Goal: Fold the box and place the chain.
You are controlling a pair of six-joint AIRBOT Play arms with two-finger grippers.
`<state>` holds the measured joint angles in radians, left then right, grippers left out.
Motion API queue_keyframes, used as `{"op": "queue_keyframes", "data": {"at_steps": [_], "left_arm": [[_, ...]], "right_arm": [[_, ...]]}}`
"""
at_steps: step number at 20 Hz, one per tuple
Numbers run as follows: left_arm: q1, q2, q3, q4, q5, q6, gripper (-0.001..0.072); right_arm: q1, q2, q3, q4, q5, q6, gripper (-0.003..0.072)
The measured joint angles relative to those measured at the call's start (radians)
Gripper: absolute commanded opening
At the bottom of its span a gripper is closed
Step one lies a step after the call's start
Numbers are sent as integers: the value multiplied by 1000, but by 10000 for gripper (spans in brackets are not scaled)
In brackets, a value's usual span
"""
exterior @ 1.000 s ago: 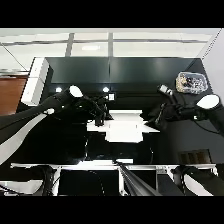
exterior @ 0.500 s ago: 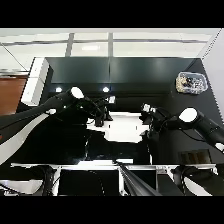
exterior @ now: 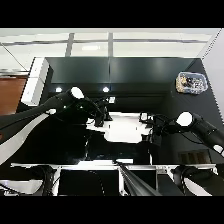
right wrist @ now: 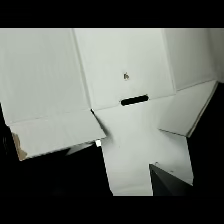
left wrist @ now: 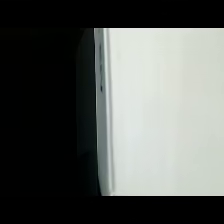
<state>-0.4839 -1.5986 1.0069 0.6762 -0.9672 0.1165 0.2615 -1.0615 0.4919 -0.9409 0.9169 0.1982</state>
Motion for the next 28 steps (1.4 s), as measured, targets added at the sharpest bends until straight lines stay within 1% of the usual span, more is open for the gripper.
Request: {"op": "queue_keyframes", "data": {"at_steps": [3,5,10,13,17,21,24,28], "left_arm": [[0,0,0,0,-1,0,29],[0,0,0,0,-1,0,28],[0,0,0,0,-2,0,28],[0,0,0,2,-6,1,29],[-1,-1,0,-2,-3,-6,28],[-1,-1,0,-3,-3,-3,28],[-1,-1,0,-3,-3,-2,28],[-1,-1,0,-3,-2,0,28]], "right_arm": [[16,0,-1,-1,11,-12,709],[40,0,-3,24,13,-16,709],[119,0,-27,115,-67,-23,709],[136,5,-32,169,-103,-23,709],[101,45,-16,218,-150,-4,709],[51,77,-8,199,-154,-9,709],[36,85,-6,194,-177,-77,708],[30,87,-4,240,-235,-184,708]]}}
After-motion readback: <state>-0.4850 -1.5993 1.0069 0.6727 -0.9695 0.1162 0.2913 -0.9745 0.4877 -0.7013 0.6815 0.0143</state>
